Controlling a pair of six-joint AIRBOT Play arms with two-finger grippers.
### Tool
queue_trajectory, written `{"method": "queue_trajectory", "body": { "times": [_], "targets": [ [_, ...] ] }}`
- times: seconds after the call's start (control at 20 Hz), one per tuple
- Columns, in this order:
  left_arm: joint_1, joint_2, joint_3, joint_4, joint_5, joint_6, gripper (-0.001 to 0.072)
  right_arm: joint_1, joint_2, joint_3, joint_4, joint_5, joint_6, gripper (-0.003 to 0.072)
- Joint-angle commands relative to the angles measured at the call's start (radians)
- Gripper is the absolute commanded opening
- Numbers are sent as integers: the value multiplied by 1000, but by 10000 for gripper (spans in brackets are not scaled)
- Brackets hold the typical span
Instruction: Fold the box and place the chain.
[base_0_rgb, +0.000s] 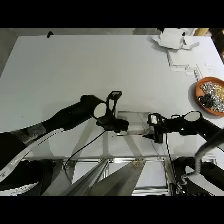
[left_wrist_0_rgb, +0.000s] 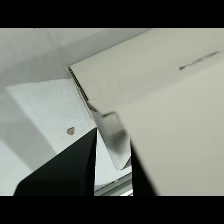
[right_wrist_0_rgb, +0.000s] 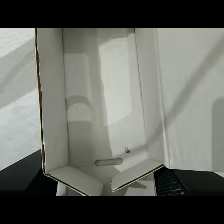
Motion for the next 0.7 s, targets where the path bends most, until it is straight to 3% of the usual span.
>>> {"method": "queue_trajectory", "body": {
  "times": [0.0, 0.2, 0.4, 0.65],
  "targets": [
    [-42, -91, 130, 129, -126, -152, 229, 0, 0, 0, 1, 0, 1, 510],
    [-79, -175, 216, 237, -235, -317, 209, 0, 0, 0, 1, 0, 1, 510],
    [-100, -180, 215, 334, -228, -484, 209, 0, 0, 0, 1, 0, 0, 510],
    [-111, -185, 215, 330, -202, -542, 209, 0, 0, 0, 1, 0, 1, 510]
  ]
}}
